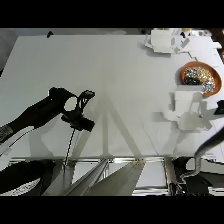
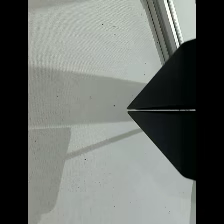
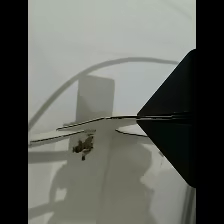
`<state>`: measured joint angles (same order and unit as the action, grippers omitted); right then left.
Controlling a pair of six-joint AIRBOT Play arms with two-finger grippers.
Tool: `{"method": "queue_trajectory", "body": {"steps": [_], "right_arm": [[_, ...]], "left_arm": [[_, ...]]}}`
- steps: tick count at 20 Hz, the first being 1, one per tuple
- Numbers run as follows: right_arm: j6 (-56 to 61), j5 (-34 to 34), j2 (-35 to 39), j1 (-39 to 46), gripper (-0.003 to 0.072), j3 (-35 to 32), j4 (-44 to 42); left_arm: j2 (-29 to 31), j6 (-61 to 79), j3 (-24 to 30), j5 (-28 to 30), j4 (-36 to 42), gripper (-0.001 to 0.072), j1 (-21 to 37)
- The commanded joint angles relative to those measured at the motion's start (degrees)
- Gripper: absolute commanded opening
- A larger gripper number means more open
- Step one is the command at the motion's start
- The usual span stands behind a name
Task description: Fold the box and place the chain.
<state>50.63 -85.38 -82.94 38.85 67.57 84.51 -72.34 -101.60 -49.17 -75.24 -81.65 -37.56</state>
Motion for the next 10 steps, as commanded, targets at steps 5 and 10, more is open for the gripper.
{"method": "queue_trajectory", "body": {"steps": [5, 10], "right_arm": [[-1.1, 6.5, 17.5, -21.2, 0.0016, -19.6, -21.7], [4.2, 15.4, 29.2, -35.9, 0.0016, -33.5, -26.3]], "left_arm": [[0.0, 0.0, 0.0, 0.0, 0.0, 0.0010, 0.0], [0.0, 0.0, 0.0, 0.0, 0.0, 0.0010, 0.0]]}}
